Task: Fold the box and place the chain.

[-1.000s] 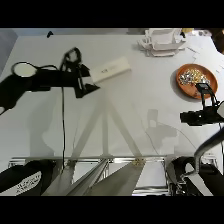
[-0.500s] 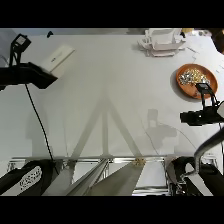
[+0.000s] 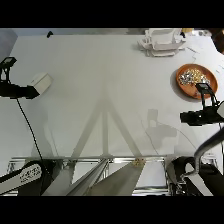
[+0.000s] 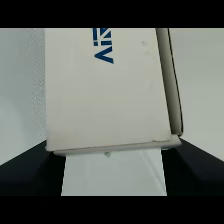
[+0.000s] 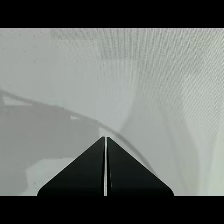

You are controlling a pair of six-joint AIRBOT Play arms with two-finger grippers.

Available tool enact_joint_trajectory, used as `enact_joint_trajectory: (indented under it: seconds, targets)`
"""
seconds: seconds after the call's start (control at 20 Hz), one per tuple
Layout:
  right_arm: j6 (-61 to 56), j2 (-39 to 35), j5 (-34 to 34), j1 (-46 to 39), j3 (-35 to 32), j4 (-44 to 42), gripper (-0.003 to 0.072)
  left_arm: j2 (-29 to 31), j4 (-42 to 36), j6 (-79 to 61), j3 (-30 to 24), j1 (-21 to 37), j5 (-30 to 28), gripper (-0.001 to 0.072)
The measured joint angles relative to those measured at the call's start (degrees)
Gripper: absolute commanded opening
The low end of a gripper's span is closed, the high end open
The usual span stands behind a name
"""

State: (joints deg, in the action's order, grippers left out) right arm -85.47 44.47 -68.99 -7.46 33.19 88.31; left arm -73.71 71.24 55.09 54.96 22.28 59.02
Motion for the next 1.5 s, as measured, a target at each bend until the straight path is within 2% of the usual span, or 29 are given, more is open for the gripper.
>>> enact_joint_trajectory:
  seconds: [0.1,0.25,0.3,0.35,0.4,0.45,0.5,0.55,0.6,0.8,0.95,1.2,1.4,1.45,1.5]
  targets:
    - [0.00,0.00,0.00,0.00,0.00,0.02,0.0015,-1.66,1.31,2.71,0.02,0.48,0.44,0.0156]
    - [0.00,0.00,0.00,0.00,0.00,0.00,0.0015,-3.52,4.09,5.95,0.02,0.81,1.25,0.0160]
    - [0.00,0.00,0.02,0.00,0.00,0.02,0.0015,-3.85,4.74,6.62,0.02,0.87,1.70,0.0224]
    - [0.00,0.00,0.00,0.00,0.00,0.02,0.0015,-4.11,5.22,6.99,0.02,0.90,2.12,0.0413]
    - [-0.02,0.00,0.00,0.00,0.00,0.02,0.0015,-4.24,5.55,7.37,0.02,0.92,2.49,0.0542]
    - [0.00,0.00,0.00,0.00,-0.02,0.00,0.0015,-4.37,5.79,7.67,0.02,0.94,3.17,0.0579]
    - [0.00,0.00,0.00,0.00,0.00,0.02,0.0015,-4.48,6.38,7.98,0.00,0.94,4.33,0.0587]
    - [0.00,0.00,0.00,0.00,0.00,0.02,0.0015,-4.50,6.43,8.13,0.00,0.96,5.11,0.0666]
    - [0.00,0.00,0.00,0.00,0.00,0.00,0.0015,-4.52,6.40,8.20,0.00,0.96,5.31,0.0699]
    - [0.00,0.00,0.00,0.00,0.00,0.00,0.0015,-3.89,6.56,8.57,0.00,0.94,7.52,0.0699]
    - [0.00,0.00,0.00,0.00,0.00,0.02,0.0015,-1.01,6.58,8.57,0.00,0.79,8.17,0.0696]
    - [0.00,0.00,0.00,0.00,-0.02,0.00,0.0015,8.50,5.38,8.59,0.00,-0.81,8.85,0.0695]
    - [0.00,0.00,0.02,0.00,0.00,0.00,0.0015,17.11,3.52,8.83,0.00,-3.45,12.02,0.0691]
    - [0.00,0.00,0.02,0.00,0.00,0.02,0.0015,18.82,3.04,9.11,0.00,-4.09,13.22,0.0667]
    - [0.00,0.00,0.02,0.00,0.00,0.02,0.0015,20.39,2.49,9.60,0.00,-4.70,14.78,0.0549]
